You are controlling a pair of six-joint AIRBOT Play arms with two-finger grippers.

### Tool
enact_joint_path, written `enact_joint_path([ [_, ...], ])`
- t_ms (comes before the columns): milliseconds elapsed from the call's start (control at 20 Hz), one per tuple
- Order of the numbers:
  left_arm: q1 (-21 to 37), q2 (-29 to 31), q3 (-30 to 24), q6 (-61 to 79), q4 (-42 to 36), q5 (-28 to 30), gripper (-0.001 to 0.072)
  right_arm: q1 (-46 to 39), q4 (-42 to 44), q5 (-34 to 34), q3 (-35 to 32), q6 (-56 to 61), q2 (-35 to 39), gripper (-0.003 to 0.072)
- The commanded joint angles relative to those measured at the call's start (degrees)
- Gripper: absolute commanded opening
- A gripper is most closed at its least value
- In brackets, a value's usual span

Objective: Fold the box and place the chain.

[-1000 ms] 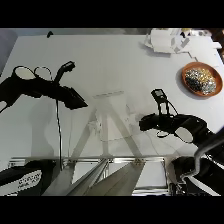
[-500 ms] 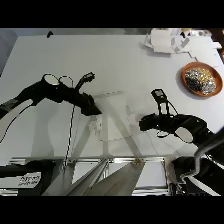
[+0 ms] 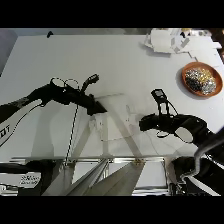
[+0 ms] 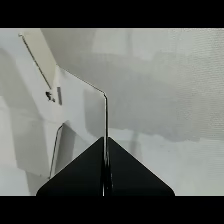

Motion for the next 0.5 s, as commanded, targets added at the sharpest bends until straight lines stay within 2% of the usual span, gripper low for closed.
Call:
enact_joint_path([
  [0, -0.4, -0.1, 0.0, 7.1, 0.1, 0.6, 0.0006, 0.1, 0.3, 0.0, 0.0, 0.0, 0.0, 0.0022],
  [150, -0.6, 1.0, 0.0, 16.4, -0.4, 0.3, 0.0002, 0.1, 0.5, 0.5, 0.5, 0.0, 0.1, 0.0180],
  [250, -1.3, 2.3, 1.1, 19.2, -0.1, 0.3, 0.0001, 0.1, 0.4, 2.0, 2.4, -0.2, 0.4, 0.0369],
  [300, -2.1, 2.7, 1.9, 20.3, 0.4, 0.3, 0.0001, 0.1, 0.0, 3.2, 3.7, -0.6, 0.9, 0.0435],
  [350, -3.1, 2.8, 2.9, 21.5, 1.2, 0.2, 0.0001, 0.0, -0.8, 5.0, 5.2, -0.7, 1.5, 0.0472],
  [450, -5.9, 2.7, 3.8, 23.7, 3.2, 2.0, 0.0001, 0.1, -3.0, 7.9, 7.5, -0.7, 2.6, 0.0480],
])
